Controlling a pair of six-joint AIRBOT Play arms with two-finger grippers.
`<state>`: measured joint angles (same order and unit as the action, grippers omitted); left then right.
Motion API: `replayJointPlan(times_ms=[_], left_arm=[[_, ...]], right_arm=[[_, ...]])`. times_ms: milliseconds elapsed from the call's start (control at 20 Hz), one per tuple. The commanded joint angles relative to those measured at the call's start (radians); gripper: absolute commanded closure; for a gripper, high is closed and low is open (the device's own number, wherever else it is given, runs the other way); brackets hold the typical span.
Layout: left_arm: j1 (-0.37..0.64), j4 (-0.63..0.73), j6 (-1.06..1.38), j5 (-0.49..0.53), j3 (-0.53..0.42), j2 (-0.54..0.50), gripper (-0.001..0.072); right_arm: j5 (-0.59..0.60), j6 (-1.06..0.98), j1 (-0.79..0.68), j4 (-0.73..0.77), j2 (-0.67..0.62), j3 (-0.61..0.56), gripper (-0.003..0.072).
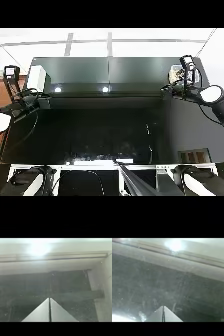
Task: Fold the box and place the chain.
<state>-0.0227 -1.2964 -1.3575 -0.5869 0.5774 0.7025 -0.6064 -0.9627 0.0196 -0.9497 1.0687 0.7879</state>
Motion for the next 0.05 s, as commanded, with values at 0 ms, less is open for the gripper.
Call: replayJointPlan(times_ms=[0], left_arm=[[0.000, 0.000, 0.000, 0.004, -0.003, -0.003, 0.0681]], right_arm=[[0.001, -0.001, -0.001, -0.001, 0.000, 0.000, 0.0674]])
